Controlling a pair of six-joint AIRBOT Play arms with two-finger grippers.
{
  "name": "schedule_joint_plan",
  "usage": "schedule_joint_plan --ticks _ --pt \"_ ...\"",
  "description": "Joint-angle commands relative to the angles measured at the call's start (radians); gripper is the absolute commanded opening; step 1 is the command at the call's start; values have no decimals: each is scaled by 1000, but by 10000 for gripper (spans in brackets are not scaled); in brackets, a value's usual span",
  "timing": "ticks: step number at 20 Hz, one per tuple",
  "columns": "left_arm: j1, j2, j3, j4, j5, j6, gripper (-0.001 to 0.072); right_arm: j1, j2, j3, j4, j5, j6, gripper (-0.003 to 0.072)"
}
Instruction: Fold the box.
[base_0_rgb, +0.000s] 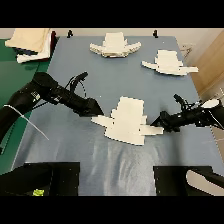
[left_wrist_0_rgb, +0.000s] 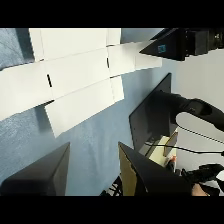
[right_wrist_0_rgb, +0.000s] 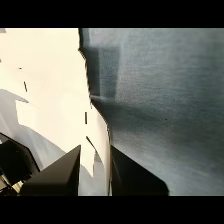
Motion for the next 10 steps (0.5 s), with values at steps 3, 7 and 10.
schedule_joint_plan --ticks 3,7,10 --pt "0 -1 0 0 0 1 461 0 -2 -2 -101 11 129 306" --pt "0 -1 0 -1 3 -1 461 3 -2 -23 -6 -9 84 211" --pt "0 -1 0 -46 7 -44 461 66 -2 -24 15 -23 -19 3"
